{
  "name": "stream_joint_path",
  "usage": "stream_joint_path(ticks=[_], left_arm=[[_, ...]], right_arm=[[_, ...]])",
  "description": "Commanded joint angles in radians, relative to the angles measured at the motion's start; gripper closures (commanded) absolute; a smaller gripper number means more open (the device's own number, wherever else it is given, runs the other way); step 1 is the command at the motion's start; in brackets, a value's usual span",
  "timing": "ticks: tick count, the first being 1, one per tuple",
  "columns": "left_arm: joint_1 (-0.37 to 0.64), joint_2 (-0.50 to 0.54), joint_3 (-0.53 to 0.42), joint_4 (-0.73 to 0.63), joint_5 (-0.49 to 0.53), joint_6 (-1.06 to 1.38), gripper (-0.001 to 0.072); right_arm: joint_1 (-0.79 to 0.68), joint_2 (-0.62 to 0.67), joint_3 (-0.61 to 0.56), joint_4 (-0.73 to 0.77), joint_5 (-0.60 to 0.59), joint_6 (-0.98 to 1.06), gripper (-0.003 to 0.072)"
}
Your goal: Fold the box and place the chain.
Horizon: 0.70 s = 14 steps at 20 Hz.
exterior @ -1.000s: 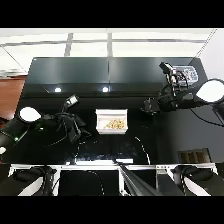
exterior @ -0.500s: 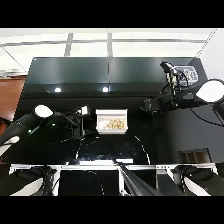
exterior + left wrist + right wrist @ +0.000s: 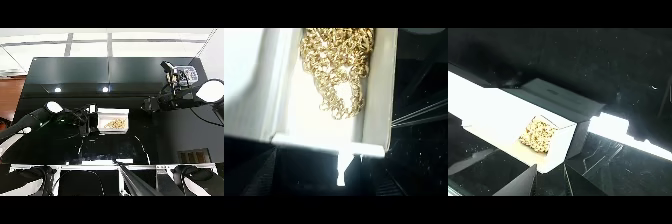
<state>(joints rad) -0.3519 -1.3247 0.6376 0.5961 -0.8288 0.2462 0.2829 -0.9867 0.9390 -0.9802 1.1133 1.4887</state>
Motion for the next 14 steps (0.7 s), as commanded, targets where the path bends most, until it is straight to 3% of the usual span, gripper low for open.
stream_joint_path(ticks=[1, 9, 10, 12, 14], left_arm=[[-0.016, -0.01, 0.005, -0.006, 0.008, 0.017, -0.0011], [-0.04, -0.01, 0.005, -0.003, 0.019, 0.039, -0.0008], [-0.042, -0.01, 0.005, -0.003, 0.03, 0.038, 0.0028], [-0.042, -0.01, 0.005, -0.006, 0.032, 0.037, 0.023], [-0.042, -0.01, 0.005, -0.006, 0.032, 0.037, 0.023]], right_arm=[[0.0, -0.001, 0.0, 0.0, -0.008, 0.0, 0.0478], [0.023, -0.004, -0.016, -0.001, -0.127, -0.001, 0.0478], [0.031, -0.004, -0.028, -0.001, -0.15, -0.001, 0.0478], [0.047, -0.008, -0.054, -0.004, -0.192, -0.001, 0.0478], [0.069, -0.023, -0.072, -0.004, -0.244, 0.0, 0.0465]])
